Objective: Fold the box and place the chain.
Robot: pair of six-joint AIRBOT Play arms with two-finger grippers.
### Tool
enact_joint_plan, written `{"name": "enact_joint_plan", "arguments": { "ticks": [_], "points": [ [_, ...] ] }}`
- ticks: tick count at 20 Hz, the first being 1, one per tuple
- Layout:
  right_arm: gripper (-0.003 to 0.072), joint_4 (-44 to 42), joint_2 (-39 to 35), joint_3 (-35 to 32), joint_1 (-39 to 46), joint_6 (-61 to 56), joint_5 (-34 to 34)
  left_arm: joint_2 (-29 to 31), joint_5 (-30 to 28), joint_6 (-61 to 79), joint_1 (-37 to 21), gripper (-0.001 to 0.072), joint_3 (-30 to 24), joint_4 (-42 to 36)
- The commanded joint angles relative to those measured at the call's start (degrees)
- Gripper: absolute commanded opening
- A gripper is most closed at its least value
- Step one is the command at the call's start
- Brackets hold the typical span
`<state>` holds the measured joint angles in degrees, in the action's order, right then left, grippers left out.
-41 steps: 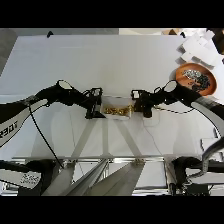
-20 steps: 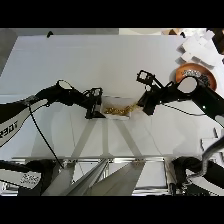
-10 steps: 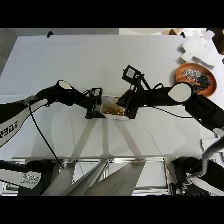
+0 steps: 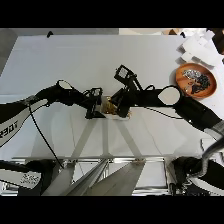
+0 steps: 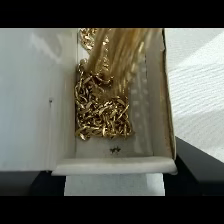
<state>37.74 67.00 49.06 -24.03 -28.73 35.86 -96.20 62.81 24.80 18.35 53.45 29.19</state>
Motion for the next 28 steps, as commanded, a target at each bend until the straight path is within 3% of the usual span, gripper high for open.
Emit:
{"name": "enact_joint_plan", "arguments": {
  "ticks": [1,8,14,15,17,24,28],
  "points": [
    [0.0007,-0.66,3.93,0.04,-0.20,0.00,-0.70,0.02,0.00,0.00,-0.04,0.0277,0.00,0.02],
    [0.0008,0.00,7.17,0.04,-0.20,0.02,-0.48,0.02,-0.02,0.00,-0.04,0.0277,0.00,0.02],
    [0.0010,0.07,7.17,0.04,-0.17,0.02,4.50,0.02,-0.02,0.00,-0.04,0.0277,0.00,0.00],
    [0.0028,0.15,7.17,0.04,-0.17,0.02,5.25,0.02,-0.02,-0.02,-0.04,0.0277,0.00,0.02],
    [0.0212,0.76,7.17,0.04,-0.17,0.00,6.12,0.02,0.00,0.00,-0.04,0.0277,0.00,0.02],
    [0.0218,1.33,4.66,0.04,-0.11,0.00,7.26,0.02,-0.02,0.00,-0.04,0.0277,0.00,0.02],
    [0.0218,11.39,-3.98,0.02,-0.11,-0.15,10.62,0.02,-0.02,0.00,-0.04,0.0277,0.00,0.02]
  ]
}}
